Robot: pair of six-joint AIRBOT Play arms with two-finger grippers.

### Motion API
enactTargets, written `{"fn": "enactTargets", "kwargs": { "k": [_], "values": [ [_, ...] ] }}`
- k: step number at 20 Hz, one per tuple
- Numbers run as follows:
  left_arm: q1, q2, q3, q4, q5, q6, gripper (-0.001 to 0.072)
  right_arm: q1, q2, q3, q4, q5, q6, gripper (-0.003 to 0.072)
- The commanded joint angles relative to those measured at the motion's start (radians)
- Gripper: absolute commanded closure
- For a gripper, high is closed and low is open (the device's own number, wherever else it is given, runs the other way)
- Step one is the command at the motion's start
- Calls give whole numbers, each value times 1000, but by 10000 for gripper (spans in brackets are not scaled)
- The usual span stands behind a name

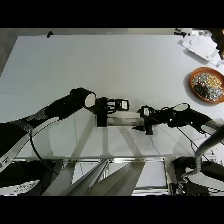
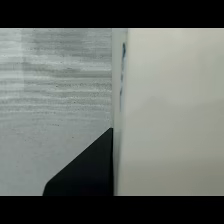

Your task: Fold the box and place the chain.

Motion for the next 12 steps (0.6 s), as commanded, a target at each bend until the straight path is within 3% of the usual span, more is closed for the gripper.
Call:
{"fn": "enactTargets", "kwargs": {
  "k": [1,5,7,8,9,12],
  "values": [
    [0,1,0,1,-19,-1,697,1,0,0,0,1,0,269],
    [0,2,0,1,-23,-3,671,1,0,0,0,1,0,269],
    [0,5,0,1,-31,-3,418,1,0,0,0,1,0,269],
    [0,14,0,0,-29,-7,327,1,0,0,0,1,0,269],
    [0,26,0,1,-29,-7,282,1,0,0,0,1,0,269],
    [0,85,0,29,-32,-11,239,1,0,0,0,1,0,269]
  ]
}}
